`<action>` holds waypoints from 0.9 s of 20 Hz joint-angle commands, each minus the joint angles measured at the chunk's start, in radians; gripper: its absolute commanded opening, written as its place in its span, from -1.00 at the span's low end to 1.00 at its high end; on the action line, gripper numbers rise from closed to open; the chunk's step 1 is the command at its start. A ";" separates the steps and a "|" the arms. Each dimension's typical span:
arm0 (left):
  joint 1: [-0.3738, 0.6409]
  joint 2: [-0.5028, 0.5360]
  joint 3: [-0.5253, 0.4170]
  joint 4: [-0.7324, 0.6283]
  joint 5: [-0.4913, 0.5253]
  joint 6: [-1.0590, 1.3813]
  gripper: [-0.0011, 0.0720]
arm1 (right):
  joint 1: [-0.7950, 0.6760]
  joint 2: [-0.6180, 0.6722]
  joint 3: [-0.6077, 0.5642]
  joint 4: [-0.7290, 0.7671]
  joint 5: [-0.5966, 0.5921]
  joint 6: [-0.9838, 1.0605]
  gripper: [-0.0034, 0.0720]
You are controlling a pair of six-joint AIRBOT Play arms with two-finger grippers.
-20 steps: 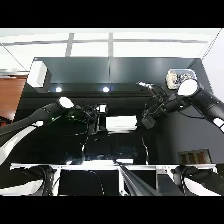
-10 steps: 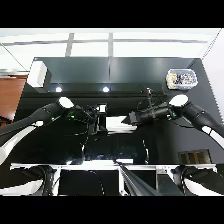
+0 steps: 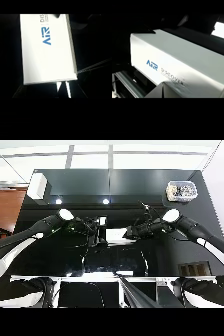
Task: Fold the box and place the chain.
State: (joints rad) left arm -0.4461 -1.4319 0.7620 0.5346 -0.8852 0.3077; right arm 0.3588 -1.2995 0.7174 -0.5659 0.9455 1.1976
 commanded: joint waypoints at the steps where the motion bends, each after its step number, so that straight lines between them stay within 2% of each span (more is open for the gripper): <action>1: 0.000 0.000 0.001 -0.001 -0.003 -0.001 0.31 | -0.023 0.023 0.046 -0.067 0.057 -0.006 -0.86; 5: 0.000 0.000 0.001 -0.001 -0.016 -0.001 0.31 | -0.151 0.162 0.193 -0.101 0.293 -0.034 -0.86; 7: 0.001 0.008 0.001 0.000 -0.015 -0.001 0.31 | -0.241 0.254 0.235 -0.187 0.354 -0.034 -0.86; 8: 0.001 0.016 0.001 0.000 -0.011 -0.001 0.38 | -0.287 0.300 0.236 -0.253 0.357 -0.019 -0.86; 9: 0.001 0.030 0.001 0.001 -0.014 -0.011 0.93 | -0.330 0.344 0.236 -0.339 0.360 0.026 -0.86; 10: 0.001 0.049 0.004 0.014 -0.016 -0.062 1.00 | -0.364 0.379 0.236 -0.417 0.367 0.069 -0.86; 13: 0.000 0.125 0.043 0.118 -0.071 -0.174 1.00 | -0.416 0.431 0.235 -0.537 0.410 0.106 -0.86; 15: -0.008 0.152 0.081 0.094 -0.087 -0.226 1.00 | -0.414 0.432 0.232 -0.534 0.400 0.108 -0.86; 18: -0.093 0.124 0.150 0.029 0.058 -0.277 0.99 | -0.415 0.432 0.210 -0.507 0.319 0.120 -0.86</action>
State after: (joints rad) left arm -0.4866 -1.3060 0.8574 0.5938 -0.9215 0.1135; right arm -0.0433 -0.8806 0.9390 -1.0546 1.3132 1.2945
